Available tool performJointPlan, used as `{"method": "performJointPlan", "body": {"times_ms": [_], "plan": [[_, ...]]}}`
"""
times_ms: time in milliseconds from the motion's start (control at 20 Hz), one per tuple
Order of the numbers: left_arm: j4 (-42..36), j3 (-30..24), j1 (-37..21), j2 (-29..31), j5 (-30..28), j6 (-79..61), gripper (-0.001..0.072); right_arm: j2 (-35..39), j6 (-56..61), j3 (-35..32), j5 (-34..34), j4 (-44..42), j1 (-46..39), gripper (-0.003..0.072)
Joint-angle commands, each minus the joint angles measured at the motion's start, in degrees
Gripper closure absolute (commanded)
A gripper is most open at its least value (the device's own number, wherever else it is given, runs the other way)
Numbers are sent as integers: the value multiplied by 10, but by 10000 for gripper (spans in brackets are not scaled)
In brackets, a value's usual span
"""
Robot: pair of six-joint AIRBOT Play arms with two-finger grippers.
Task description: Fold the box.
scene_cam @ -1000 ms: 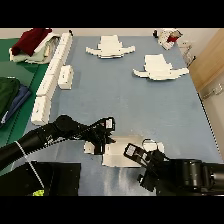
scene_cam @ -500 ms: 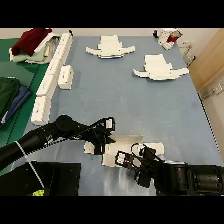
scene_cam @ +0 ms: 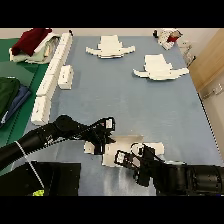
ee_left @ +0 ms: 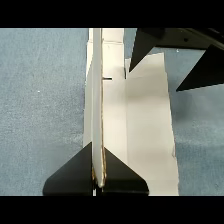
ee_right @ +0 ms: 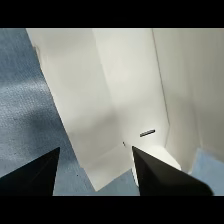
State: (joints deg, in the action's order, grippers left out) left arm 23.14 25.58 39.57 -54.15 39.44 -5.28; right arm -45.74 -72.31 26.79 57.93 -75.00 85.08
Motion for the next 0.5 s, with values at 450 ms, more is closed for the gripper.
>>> {"method": "performJointPlan", "body": {"times_ms": [450], "plan": [[0,0,0,0,0,0,696,-24,85,12,8,92,0,-25]]}}
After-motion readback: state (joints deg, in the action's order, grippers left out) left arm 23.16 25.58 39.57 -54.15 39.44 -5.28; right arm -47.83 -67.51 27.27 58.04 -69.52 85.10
